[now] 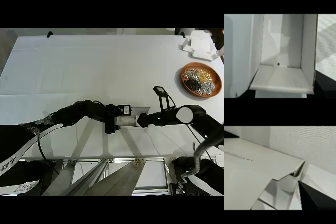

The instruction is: Fold the box and place the chain.

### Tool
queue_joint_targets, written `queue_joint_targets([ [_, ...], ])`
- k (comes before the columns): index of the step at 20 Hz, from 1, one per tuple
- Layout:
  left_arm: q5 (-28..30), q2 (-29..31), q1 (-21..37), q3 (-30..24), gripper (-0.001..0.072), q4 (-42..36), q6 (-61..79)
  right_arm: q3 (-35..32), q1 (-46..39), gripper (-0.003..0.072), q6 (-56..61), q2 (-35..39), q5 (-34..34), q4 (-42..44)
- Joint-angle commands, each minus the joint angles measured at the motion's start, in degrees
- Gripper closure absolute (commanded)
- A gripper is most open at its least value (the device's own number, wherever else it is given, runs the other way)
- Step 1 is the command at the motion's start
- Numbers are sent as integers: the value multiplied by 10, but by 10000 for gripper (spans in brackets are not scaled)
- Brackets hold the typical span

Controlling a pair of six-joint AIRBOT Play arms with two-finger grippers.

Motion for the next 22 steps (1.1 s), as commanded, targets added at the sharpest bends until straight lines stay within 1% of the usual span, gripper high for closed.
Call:
queue_joint_targets([
  [1,0,0,0,0,374,0,0,5,51,108,122,-24,-14,-65],
  [3,0,0,0,0,374,0,0,21,71,110,148,-50,0,-94],
  [6,0,0,0,0,374,0,0,67,87,115,182,-85,21,-138],
  [7,0,0,0,0,374,0,0,78,87,147,185,-91,25,-144],
  [8,0,0,0,0,374,0,0,85,87,147,187,-95,27,-147],
  [12,0,0,0,0,374,0,0,96,87,149,202,-122,76,-169],
  [14,0,0,0,0,374,0,0,96,87,154,202,-137,85,-176],
  [15,0,0,0,0,374,0,0,96,87,188,202,-141,84,-178],
  [16,0,0,0,0,374,0,0,96,87,241,202,-143,84,-183],
  [17,0,0,0,0,374,0,0,96,87,251,202,-143,86,-187],
  [19,0,0,0,0,374,0,0,96,87,379,202,-143,88,-194],
  [20,0,0,0,0,374,0,0,96,87,413,202,-143,88,-195],
  [22,0,0,0,0,374,0,0,96,87,521,202,-143,86,-197],
])
